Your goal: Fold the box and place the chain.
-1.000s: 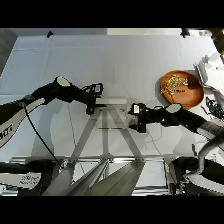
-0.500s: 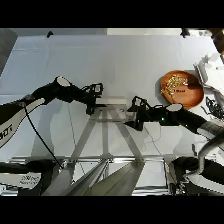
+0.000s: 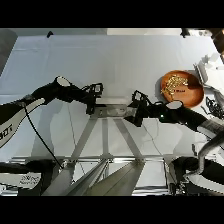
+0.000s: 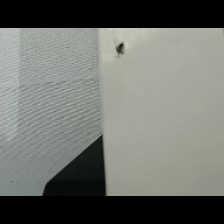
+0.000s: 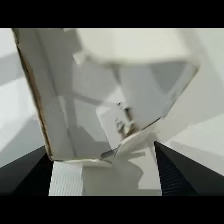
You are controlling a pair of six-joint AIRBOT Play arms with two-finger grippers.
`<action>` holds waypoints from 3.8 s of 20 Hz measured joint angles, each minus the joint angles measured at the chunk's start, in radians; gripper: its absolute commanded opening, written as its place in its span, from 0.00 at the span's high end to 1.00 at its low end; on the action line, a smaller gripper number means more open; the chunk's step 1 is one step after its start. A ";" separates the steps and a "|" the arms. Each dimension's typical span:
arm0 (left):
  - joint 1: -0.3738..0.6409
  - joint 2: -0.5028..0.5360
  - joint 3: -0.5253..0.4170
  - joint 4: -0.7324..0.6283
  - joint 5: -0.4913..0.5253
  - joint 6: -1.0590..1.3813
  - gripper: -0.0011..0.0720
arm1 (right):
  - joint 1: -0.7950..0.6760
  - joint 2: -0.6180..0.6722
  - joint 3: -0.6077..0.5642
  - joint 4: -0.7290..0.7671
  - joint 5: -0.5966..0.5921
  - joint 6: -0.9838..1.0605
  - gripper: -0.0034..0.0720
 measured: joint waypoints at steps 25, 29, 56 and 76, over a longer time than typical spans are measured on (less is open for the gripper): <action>0.000 0.000 0.000 0.001 -0.002 0.000 0.98 | -0.039 -0.326 0.299 -0.254 0.268 -0.008 0.03; 0.000 0.000 0.000 0.001 -0.002 0.000 0.98 | -0.039 -0.331 0.300 -0.225 0.267 -0.007 0.07; 0.001 0.001 0.000 0.001 -0.003 0.000 0.97 | -0.008 -0.332 0.302 -0.271 0.264 -0.005 0.27; 0.031 0.081 0.000 0.021 -0.003 -0.011 0.38 | -0.007 -0.333 0.301 -0.272 0.266 -0.005 0.27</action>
